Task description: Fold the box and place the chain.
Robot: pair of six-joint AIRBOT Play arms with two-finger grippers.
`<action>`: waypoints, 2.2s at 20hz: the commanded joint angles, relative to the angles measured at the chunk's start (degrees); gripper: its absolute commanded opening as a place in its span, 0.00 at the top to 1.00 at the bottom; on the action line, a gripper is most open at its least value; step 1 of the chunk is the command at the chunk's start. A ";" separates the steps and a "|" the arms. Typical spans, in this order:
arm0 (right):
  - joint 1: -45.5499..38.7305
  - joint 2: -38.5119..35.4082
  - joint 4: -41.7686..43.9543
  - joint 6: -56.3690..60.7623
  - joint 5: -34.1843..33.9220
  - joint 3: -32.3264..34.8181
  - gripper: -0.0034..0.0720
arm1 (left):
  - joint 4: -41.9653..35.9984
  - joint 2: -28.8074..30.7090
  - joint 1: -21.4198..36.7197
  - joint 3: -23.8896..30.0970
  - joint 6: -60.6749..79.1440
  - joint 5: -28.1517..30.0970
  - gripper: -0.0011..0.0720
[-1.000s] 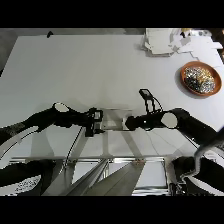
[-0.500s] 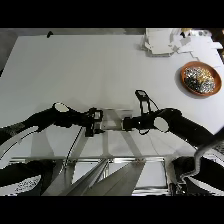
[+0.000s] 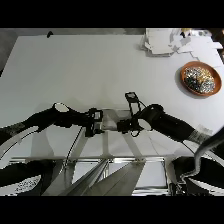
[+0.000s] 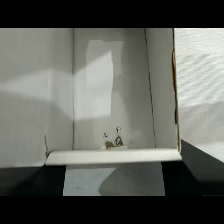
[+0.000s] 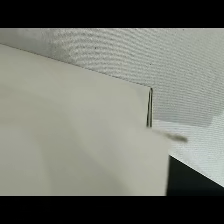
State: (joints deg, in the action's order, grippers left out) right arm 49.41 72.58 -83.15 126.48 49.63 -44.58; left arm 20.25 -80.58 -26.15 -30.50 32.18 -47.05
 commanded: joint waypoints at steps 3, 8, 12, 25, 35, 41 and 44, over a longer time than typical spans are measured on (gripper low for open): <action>1.95 1.36 -5.53 7.61 2.86 -2.34 0.44 | -0.09 0.00 0.00 0.02 -0.07 0.09 0.97; 1.95 1.51 -8.72 11.37 4.00 -3.45 0.44 | -0.09 0.00 0.00 0.02 -0.07 0.09 0.97; 1.95 3.72 -9.33 13.09 4.42 -3.45 0.44 | -0.07 0.00 0.00 0.02 -0.07 0.09 0.97; 1.95 6.16 -8.17 12.52 5.11 -4.00 0.93 | -0.07 0.00 0.00 0.02 -0.07 0.11 0.97; 1.22 3.34 -12.66 13.25 5.01 -4.11 0.60 | -0.07 0.00 0.00 0.02 -0.07 0.09 0.97; -0.61 4.22 -12.41 13.20 4.76 -4.09 0.63 | -0.07 0.00 0.00 0.02 -0.07 0.11 0.97; -0.37 6.27 -10.05 13.20 4.61 -4.09 0.75 | -0.07 0.00 0.00 0.02 -0.07 0.09 0.97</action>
State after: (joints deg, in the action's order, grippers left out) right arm 49.12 77.52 -94.63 139.68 54.22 -48.64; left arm 20.12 -80.58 -26.15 -30.50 31.99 -46.94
